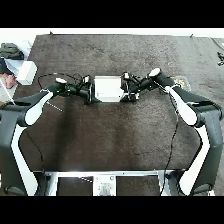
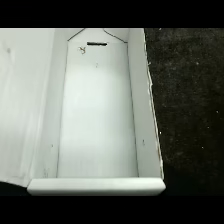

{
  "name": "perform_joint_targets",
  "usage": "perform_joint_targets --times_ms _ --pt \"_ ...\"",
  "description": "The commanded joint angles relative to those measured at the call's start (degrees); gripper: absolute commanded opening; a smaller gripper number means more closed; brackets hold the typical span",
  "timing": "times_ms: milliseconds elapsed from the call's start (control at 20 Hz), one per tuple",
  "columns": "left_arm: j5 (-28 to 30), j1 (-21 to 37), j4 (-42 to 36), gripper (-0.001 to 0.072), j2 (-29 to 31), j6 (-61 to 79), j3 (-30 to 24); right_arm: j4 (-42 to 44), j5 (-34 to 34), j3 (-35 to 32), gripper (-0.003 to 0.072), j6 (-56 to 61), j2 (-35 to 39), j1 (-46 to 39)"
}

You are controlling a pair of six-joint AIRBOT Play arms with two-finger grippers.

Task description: Fold the box and place the chain.

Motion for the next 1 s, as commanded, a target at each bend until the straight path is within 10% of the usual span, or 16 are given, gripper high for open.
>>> perform_joint_targets --times_ms 0,450,700,950 --pt "0.07 0.04 -0.09 0.0234 -0.02 -0.04 0.04 -1.88 0.81 0.02 0.0599 2.29 0.44 -1.75" --pt "0.07 0.04 -0.09 0.0234 -0.02 -0.04 0.07 -1.6 2.56 0.02 0.0596 4.74 6.86 -5.03" --pt "0.07 0.04 -0.09 0.0234 -0.02 -0.04 0.04 11.47 7.98 -0.07 -0.0007 6.51 8.13 -4.52" --pt "0.07 0.04 -0.11 0.0234 -0.02 -0.04 0.04 16.85 1.01 -0.09 -0.0003 6.51 7.89 -0.98"
